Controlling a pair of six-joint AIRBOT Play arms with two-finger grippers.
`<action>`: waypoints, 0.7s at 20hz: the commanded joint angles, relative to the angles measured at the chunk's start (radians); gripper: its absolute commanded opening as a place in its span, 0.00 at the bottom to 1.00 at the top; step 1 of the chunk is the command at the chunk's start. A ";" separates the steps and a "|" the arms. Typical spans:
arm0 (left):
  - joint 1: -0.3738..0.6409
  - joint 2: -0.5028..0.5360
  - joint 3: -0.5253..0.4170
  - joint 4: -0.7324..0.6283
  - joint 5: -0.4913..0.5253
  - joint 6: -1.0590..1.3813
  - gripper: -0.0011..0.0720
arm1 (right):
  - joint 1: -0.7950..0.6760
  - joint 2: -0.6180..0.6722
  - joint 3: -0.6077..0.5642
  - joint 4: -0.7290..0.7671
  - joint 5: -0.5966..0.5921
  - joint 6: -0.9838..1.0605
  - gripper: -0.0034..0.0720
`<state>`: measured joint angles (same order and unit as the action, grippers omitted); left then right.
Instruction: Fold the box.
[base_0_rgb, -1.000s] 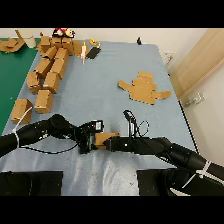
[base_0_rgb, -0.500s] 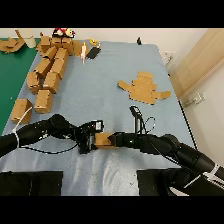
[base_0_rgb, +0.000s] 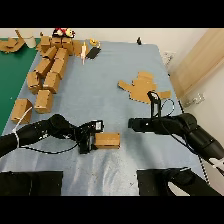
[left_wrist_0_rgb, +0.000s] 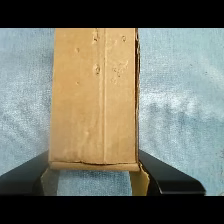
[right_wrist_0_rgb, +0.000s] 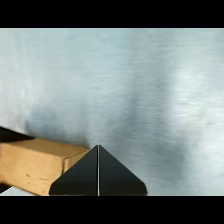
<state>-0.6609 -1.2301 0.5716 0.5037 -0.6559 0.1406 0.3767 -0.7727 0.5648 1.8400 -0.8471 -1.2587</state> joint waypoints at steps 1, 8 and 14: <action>0.000 0.000 0.000 0.000 0.000 0.000 0.70 | -0.069 -0.052 0.048 -0.045 -0.106 0.029 0.05; 0.000 0.000 0.000 0.000 -0.001 0.000 0.70 | -0.070 -0.093 0.049 -0.027 -0.080 0.102 0.05; 0.000 0.000 0.000 0.000 -0.001 -0.008 0.70 | -0.070 -0.110 0.049 -0.035 -0.073 0.119 0.05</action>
<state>-0.6609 -1.2301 0.5716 0.5037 -0.6571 0.1402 0.3077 -0.8742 0.6125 1.8095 -0.9249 -1.1538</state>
